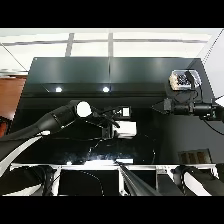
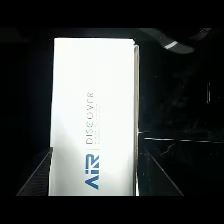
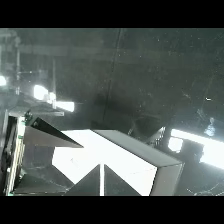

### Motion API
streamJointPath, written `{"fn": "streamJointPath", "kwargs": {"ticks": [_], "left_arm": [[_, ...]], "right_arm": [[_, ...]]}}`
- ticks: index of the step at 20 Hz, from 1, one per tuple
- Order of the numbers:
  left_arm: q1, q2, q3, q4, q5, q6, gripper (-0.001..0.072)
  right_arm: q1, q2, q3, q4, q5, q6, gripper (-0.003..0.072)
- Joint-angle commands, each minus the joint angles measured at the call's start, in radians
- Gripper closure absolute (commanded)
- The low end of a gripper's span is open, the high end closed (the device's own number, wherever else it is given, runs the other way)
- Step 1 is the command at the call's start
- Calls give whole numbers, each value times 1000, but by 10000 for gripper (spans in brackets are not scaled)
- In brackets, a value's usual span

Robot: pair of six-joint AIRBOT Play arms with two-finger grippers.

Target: Fold the box and place the chain.

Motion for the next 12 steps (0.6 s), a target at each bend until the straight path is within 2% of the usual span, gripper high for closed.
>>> {"fn": "streamJointPath", "kwargs": {"ticks": [1,12], "left_arm": [[1,18,2,4,6,0,1],[0,-6,2,6,22,-1,1]], "right_arm": [[0,1,1,0,0,0,650],[0,1,1,0,0,0,651]]}}
